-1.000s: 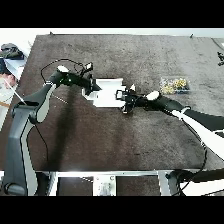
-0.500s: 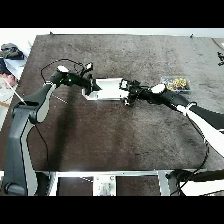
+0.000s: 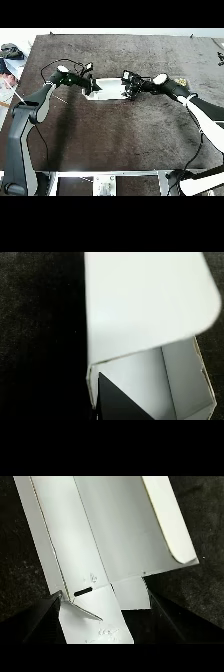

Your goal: Fold the box and place the chain.

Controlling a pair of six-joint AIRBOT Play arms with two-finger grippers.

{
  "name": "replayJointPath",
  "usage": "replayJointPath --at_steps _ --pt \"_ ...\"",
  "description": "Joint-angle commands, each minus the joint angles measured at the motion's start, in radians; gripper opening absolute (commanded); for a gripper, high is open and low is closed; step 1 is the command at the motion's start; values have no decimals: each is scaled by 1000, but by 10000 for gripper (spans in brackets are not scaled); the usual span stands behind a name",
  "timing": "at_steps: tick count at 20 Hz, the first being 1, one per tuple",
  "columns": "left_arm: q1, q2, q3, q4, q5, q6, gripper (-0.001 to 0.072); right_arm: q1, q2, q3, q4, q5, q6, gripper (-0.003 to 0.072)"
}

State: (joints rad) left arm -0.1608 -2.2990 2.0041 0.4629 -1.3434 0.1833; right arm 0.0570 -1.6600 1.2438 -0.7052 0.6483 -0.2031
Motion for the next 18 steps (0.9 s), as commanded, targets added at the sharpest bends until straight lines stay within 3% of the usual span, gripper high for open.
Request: replayJointPath --at_steps 1,18 --pt "0 0 0 0 0 1 13 -13 -33 48 -32 50 39 593" --pt "0 0 0 0 0 1 14 -45 -167 222 -24 189 13 585"
